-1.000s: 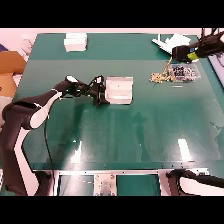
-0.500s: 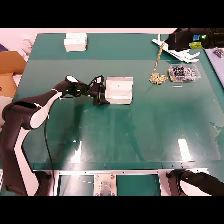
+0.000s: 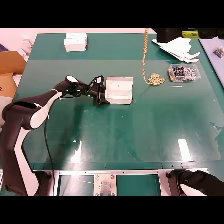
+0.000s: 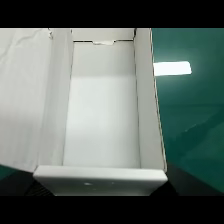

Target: Fold the box and place the chain.

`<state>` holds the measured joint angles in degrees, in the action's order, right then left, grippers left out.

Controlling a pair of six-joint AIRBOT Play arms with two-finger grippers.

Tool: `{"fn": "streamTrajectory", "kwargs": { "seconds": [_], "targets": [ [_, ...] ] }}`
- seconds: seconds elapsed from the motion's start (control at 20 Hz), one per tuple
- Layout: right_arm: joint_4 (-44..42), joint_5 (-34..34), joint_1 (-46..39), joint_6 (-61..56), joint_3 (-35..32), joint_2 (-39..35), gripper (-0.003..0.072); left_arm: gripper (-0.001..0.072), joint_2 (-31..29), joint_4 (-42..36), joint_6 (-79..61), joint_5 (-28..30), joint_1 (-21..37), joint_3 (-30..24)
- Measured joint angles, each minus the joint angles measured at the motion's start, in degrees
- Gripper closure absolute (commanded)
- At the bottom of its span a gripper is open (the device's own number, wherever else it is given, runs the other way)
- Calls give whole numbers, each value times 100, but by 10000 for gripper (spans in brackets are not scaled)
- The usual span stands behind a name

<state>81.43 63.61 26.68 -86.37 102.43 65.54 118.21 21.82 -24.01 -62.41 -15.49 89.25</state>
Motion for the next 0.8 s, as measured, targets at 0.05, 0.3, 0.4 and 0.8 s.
{"fn": "streamTrajectory", "kwargs": {
  "seconds": [0.05, 0.3, 0.4, 0.8],
  "targets": [
    [-2, 0, 120, -4, 13, 0, 676, 347, 0, 0, 0, 0, 0, 0],
    [-4, -39, 584, -42, 107, 4, 677, 347, 0, -2, 0, 0, 0, 0],
    [-4, -66, 667, -48, 125, 48, 677, 347, 0, -2, 0, 0, 0, 0],
    [-160, -151, 715, -7, 48, 721, 677, 347, 0, -2, 0, 0, 0, 0]
  ]
}}
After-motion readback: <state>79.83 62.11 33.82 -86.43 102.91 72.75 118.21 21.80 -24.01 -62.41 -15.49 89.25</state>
